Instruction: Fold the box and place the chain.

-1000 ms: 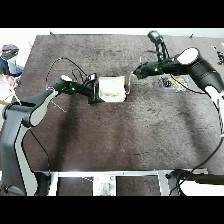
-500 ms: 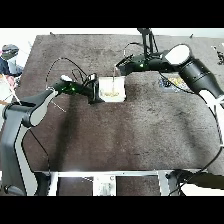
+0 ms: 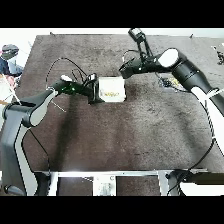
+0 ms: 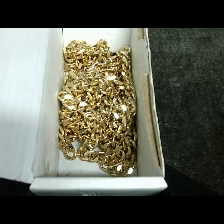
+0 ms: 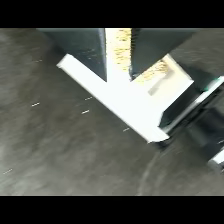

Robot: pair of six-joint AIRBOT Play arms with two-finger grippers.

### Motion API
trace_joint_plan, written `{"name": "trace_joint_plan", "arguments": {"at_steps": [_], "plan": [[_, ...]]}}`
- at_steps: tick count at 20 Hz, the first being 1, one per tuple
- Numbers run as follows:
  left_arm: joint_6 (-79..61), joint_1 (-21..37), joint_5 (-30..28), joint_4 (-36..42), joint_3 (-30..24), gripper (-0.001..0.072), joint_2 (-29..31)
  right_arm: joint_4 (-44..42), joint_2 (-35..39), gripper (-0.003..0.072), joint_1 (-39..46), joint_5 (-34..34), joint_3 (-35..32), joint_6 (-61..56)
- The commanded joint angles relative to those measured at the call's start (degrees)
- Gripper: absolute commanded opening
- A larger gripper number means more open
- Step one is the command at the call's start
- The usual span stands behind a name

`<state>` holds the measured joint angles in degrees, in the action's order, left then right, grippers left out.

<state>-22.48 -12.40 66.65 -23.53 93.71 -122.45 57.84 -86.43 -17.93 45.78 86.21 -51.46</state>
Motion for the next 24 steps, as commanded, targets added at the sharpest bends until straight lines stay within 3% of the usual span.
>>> {"name": "trace_joint_plan", "arguments": {"at_steps": [1,6,8,14,18,20,24], "plan": [[0.0,0.02,0.0,0.0,0.02,0.041,0.0,-6.23,-2.14,0.0076,3.58,3.93,4.35,10.51],[0.0,0.02,0.02,0.0,0.02,0.041,0.0,-21.79,-12.52,0.0072,10.8,9.79,11.47,20.57],[0.0,0.02,0.02,0.0,0.02,0.041,0.0,-26.03,-16.61,0.0037,11.98,10.99,13.42,26.34],[0.0,0.02,0.02,0.0,0.02,0.041,0.0,-28.26,-24.81,0.004,12.28,18.12,15.04,33.2],[0.0,0.02,0.0,0.0,0.02,0.041,0.0,-28.5,-25.51,0.0043,12.13,21.79,15.02,38.32],[0.0,0.02,0.02,0.0,0.02,0.041,0.0,-29.0,-25.2,0.0121,12.04,24.72,15.02,41.48],[0.0,0.02,0.02,0.0,0.02,0.041,0.0,-28.59,-24.96,0.0122,11.1,29.38,15.02,44.68]]}}
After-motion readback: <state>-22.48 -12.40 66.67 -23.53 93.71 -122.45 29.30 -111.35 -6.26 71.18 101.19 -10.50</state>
